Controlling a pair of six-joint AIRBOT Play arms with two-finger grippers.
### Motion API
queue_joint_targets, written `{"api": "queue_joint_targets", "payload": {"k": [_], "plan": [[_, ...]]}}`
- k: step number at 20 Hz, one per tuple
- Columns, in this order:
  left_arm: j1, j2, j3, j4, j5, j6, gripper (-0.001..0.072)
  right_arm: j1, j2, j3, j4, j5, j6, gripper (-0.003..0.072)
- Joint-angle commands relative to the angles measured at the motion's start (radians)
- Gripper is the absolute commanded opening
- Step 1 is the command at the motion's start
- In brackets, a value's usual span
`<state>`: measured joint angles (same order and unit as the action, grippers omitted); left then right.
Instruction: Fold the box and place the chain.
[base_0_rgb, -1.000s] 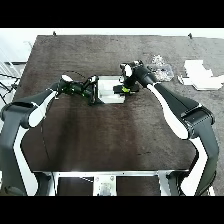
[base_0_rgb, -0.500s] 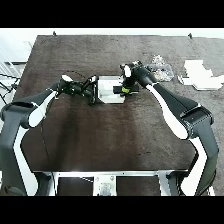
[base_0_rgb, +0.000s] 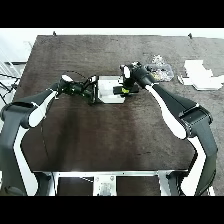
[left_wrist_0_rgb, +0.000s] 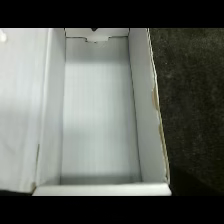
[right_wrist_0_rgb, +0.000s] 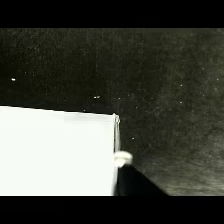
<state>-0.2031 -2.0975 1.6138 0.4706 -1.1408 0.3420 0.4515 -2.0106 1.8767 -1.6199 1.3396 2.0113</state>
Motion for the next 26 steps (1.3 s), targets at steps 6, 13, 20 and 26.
{"api": "queue_joint_targets", "payload": {"k": [6, 13, 20, 26], "plan": [[0.001, 0.000, 0.000, 0.001, -0.001, -0.001, 0.0473, -0.002, 0.037, 0.006, 0.004, 0.002, -0.003, 0.0394], [0.001, -0.001, 0.000, 0.001, -0.001, -0.001, 0.0473, -0.013, 0.118, 0.006, 0.004, 0.022, -0.079, 0.0443], [0.001, 0.000, 0.000, 0.002, 0.000, -0.002, 0.0473, -0.080, 0.181, 0.006, 0.002, -0.018, -0.183, 0.0454], [0.001, 0.000, 0.000, 0.002, 0.000, -0.001, 0.0473, -0.298, 0.207, 0.006, -0.039, -0.164, -0.251, 0.0444]]}}
